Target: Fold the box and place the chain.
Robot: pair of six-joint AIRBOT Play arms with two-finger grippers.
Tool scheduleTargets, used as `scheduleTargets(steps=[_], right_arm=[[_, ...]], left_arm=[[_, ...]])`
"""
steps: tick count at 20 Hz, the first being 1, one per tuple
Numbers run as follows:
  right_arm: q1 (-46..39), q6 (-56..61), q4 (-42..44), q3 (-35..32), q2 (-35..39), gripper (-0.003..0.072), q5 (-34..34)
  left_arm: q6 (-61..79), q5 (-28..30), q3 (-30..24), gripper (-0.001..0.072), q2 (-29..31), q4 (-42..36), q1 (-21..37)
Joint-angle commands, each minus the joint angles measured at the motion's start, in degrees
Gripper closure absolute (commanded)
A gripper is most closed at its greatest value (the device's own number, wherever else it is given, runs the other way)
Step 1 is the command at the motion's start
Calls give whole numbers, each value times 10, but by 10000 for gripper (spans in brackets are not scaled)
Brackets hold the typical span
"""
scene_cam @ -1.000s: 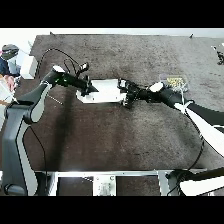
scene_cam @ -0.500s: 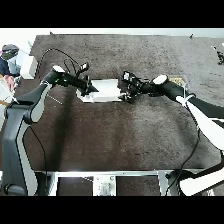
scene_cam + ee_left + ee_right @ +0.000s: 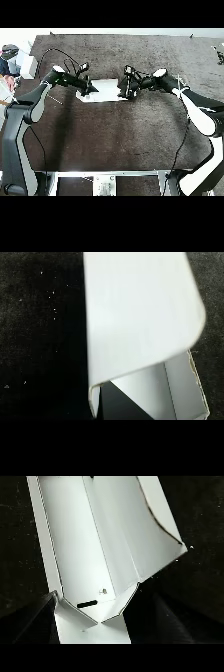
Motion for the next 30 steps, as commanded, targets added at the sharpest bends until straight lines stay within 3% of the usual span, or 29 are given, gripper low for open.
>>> scheduleTargets(steps=[1, 6, 15, 19, 30], right_arm=[[-3, 14, 1, 35, -30, 5, 54], [-3, 14, 3, 66, -64, 5, 99], [6, -23, -5, 77, -81, 26, 104], [10, -15, -4, 122, -115, 25, 132], [17, -10, -11, 129, -124, 26, 117]], left_arm=[[0, 0, 0, 697, 0, 0, 0], [0, 0, 0, 697, 0, 0, 0], [0, 0, 0, 697, 0, 0, 0], [0, 0, 0, 697, 0, 0, 0], [0, 0, 0, 697, 0, 0, 0]])
